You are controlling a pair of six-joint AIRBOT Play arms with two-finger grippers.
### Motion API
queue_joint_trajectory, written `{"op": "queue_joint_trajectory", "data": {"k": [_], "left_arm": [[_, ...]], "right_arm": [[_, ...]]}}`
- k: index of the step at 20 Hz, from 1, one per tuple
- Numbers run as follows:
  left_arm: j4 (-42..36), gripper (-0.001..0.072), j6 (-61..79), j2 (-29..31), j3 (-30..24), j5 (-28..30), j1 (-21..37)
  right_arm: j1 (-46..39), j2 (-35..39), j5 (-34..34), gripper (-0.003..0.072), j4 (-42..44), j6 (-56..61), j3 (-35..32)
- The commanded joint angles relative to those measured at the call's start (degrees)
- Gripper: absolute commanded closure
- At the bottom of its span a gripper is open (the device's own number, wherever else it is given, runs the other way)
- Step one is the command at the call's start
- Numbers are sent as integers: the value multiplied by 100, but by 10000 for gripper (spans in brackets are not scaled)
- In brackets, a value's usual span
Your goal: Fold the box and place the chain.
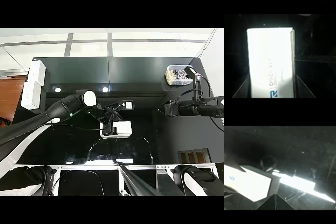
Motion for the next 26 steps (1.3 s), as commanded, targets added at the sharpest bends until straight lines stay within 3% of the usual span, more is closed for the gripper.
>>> {"op": "queue_joint_trajectory", "data": {"k": [1, 5, 9, 12, 13, 14, 15, 17, 21, 26], "left_arm": [[350, -2, -470, -2, 7, -7, -96], [442, -2, -695, -9, 7, 116, -234], [691, -2, -1071, -216, 9, 850, -592], [695, -1, -1086, -407, 87, 859, -824], [743, 50, -1172, -398, 103, 817, -839], [949, 241, -1493, -387, 186, 656, -815], [1215, 355, -1856, -352, 293, 420, -748], [1753, 367, -2511, -140, 461, -68, -479], [2573, 369, -3375, 831, 470, -894, 533], [3077, 370, -5171, 2177, -52, -1947, 2575]], "right_arm": [[0, 7, 0, 671, 2, 0, 4], [0, 7, 0, 671, 2, 2, 4], [0, 4, -26, 671, 4, 0, 4], [0, 4, -22, 672, 2, 2, 4], [0, 4, -22, 671, 2, 2, 4], [0, 4, -22, 671, 2, 2, 4], [0, 4, -22, 671, 2, 2, 4], [0, 4, -20, 671, 2, 0, 4], [0, 7, 13, 671, 0, 0, 4], [0, 4, 68, 671, 2, -2, 4]]}}
